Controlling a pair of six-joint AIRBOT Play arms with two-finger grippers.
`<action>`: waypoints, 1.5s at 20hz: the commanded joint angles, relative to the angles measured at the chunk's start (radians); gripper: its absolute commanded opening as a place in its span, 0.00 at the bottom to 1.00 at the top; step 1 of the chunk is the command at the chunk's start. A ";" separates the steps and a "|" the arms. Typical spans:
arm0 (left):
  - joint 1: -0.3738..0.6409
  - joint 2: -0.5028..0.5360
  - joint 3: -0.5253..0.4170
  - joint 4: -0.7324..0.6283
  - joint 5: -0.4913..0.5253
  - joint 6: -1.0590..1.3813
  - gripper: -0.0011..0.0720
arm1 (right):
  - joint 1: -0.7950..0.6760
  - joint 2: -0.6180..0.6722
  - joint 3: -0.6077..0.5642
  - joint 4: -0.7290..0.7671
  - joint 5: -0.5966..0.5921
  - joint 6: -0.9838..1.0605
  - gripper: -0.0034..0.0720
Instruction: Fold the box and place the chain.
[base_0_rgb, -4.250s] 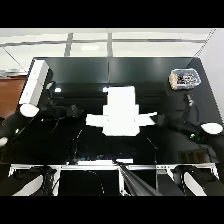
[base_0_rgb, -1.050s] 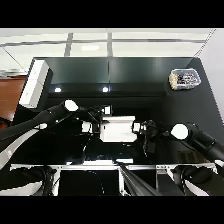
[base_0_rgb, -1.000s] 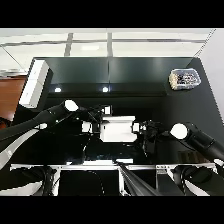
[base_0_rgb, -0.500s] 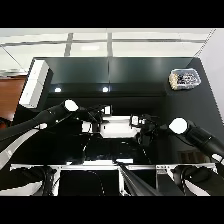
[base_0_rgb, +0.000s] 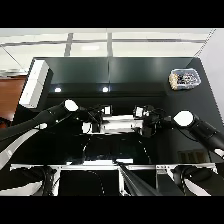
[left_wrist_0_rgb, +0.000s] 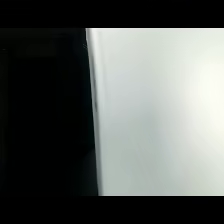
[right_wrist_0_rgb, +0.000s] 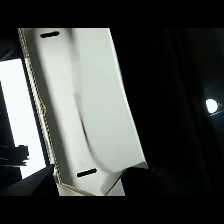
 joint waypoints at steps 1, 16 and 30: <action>0.000 0.000 0.001 0.000 0.000 0.001 0.05 | -0.018 -0.029 0.003 0.043 0.003 -0.077 0.99; 0.000 0.000 0.001 0.000 0.000 0.001 0.05 | -0.041 -0.244 0.019 0.114 0.107 -0.259 0.94; 0.000 0.000 0.001 0.000 0.000 0.001 0.05 | -0.039 -0.306 0.068 0.068 0.104 -0.220 0.93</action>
